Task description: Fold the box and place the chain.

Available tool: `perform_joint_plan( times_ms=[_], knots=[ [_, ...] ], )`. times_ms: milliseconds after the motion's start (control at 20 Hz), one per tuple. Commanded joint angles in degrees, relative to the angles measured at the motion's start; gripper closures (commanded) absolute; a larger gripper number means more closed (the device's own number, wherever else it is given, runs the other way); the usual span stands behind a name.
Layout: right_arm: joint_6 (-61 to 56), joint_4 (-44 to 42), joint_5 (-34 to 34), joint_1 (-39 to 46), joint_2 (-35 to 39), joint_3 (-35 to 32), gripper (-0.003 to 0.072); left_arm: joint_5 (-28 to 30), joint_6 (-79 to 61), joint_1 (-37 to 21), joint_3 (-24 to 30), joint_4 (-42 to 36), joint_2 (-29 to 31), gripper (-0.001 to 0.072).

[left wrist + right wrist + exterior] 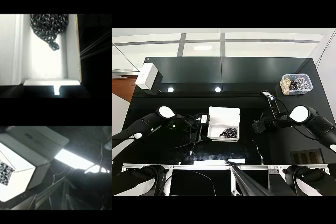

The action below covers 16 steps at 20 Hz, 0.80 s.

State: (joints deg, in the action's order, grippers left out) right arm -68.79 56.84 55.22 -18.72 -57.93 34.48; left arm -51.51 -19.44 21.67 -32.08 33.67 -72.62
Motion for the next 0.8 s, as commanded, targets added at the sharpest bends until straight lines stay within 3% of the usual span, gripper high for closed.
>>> perform_joint_plan(
  times_ms=[0, 50, 150, 350, 500, 600, 750],
  knots=[
    [0.0, 0.0, -0.2, 0.0, 0.0, 0.1, 0.0243, 1.3, 0.8, 0.5, -0.1, 0.0, 0.0, 0.0133],
    [-0.5, 0.2, -0.5, 0.0, 0.0, 0.7, 0.0241, 1.4, 0.8, 0.5, -0.1, 0.0, 0.0, 0.0146],
    [-5.6, 0.6, -3.3, 0.0, 0.0, 3.5, -0.0030, 1.4, 0.8, 0.5, -0.1, 0.0, 0.0, 0.0231],
    [-15.2, 5.7, -11.0, 0.3, -3.4, 13.9, -0.0022, 1.4, 0.8, 0.5, 0.0, 0.0, 0.0, 0.0230],
    [-16.1, 5.6, -9.6, 1.1, -13.8, 24.7, -0.0021, 1.4, 0.8, 0.5, 0.0, 0.0, 0.0, 0.0230],
    [-10.1, 2.1, -5.3, 1.1, -20.4, 30.2, -0.0021, 1.4, 0.8, 0.5, 0.0, 0.0, 0.0, 0.0230],
    [8.7, -8.9, 7.0, 1.1, -24.8, 31.7, -0.0021, 1.4, 0.8, 0.5, 0.0, 0.0, 0.0, 0.0230]
  ],
)
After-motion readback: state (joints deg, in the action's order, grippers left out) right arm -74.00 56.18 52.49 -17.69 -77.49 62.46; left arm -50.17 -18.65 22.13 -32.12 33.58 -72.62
